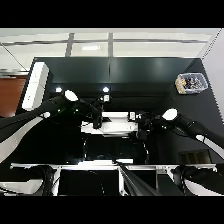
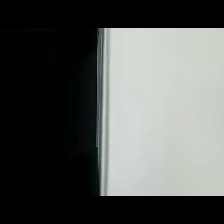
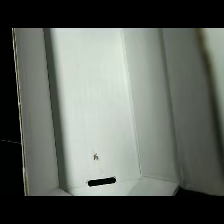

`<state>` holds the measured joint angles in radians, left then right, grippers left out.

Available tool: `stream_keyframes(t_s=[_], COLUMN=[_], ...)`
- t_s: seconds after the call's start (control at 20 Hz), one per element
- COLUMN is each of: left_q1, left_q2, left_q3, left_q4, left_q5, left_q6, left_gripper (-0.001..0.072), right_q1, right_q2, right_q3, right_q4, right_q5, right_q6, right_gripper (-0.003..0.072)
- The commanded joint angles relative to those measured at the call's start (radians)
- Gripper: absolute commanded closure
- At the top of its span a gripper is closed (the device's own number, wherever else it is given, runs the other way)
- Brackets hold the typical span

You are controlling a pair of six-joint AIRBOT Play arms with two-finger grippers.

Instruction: Fold the box and place the chain.

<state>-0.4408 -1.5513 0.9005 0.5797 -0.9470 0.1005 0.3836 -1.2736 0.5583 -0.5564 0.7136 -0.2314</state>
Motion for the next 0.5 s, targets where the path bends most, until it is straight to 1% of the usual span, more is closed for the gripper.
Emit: stream_keyframes(t_s=[0.0,0.1,0.15,0.2,0.25,0.3,0.35,0.4,0.45], left_q1=[0.0,0.0,0.0,0.0,0.0,0.0,0.001,0.003,0.008], left_q2=[0.0,0.0,0.0,0.0,0.003,0.01,0.026,0.046,0.073], left_q3=[0.001,0.001,0.001,0.002,0.002,0.002,0.002,0.001,0.002], left_q4=[0.0,0.0,0.0,0.0,0.0,0.004,0.015,0.027,0.047], left_q5=[0.001,0.001,0.001,0.002,0.0,0.0,0.002,0.001,0.001], left_q6=[0.0,0.0,0.0,0.0,-0.003,-0.003,-0.003,-0.004,-0.022], left_gripper=[0.0678,0.0674,0.0656,0.0518,0.0457,0.0442,0.0366,0.0296,0.0262], right_q1=[0.001,0.001,0.002,0.001,0.002,0.002,0.002,0.002,0.002], right_q2=[-0.002,-0.002,-0.002,-0.002,-0.002,-0.002,-0.002,-0.002,-0.002], right_q3=[0.0,0.0,0.0,0.0,0.0,0.0,0.0,0.0,0.0], right_q4=[-0.002,-0.002,-0.002,-0.002,-0.002,-0.002,-0.002,-0.002,-0.002], right_q5=[0.0,0.0,-0.001,-0.001,-0.001,-0.001,0.0,-0.001,-0.001], right_q6=[0.003,0.003,0.003,0.003,0.003,0.003,0.003,0.003,0.003], right_gripper=[0.0091,0.0097,0.0097,0.0097,0.0098,0.011,0.0202,0.0204,0.0204])
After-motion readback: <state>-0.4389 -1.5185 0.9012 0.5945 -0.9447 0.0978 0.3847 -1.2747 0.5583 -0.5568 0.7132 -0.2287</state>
